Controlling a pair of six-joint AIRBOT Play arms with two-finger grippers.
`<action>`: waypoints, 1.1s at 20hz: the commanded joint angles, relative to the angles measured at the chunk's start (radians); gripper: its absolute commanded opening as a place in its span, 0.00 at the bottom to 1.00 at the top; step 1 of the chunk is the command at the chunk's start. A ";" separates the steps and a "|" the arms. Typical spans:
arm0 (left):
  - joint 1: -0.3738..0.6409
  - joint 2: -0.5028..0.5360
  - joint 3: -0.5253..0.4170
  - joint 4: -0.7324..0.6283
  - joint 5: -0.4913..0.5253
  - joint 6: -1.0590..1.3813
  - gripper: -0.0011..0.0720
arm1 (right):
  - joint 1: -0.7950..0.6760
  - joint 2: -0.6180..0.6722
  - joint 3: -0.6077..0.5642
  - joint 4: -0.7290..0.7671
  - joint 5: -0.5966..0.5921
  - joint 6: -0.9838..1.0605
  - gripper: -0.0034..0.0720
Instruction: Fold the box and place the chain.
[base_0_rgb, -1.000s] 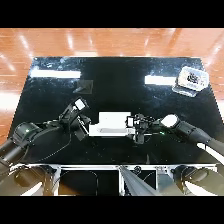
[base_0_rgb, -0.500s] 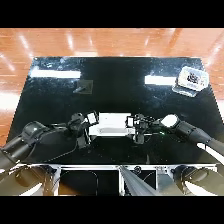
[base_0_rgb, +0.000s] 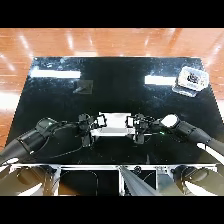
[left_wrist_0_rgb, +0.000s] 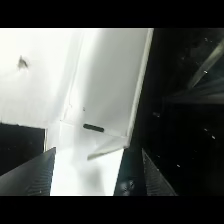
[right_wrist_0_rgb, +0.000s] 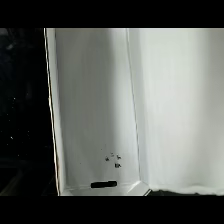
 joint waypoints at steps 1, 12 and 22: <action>0.000 -0.034 0.016 0.013 -0.005 0.012 0.86 | 0.001 0.000 0.000 0.000 0.000 0.000 0.84; 0.091 0.035 0.070 0.014 0.051 -0.031 0.86 | 0.001 0.000 0.000 -0.001 0.001 0.000 0.85; 0.089 -0.079 0.071 0.008 0.052 0.034 0.86 | 0.001 0.000 0.000 0.000 0.001 0.000 0.85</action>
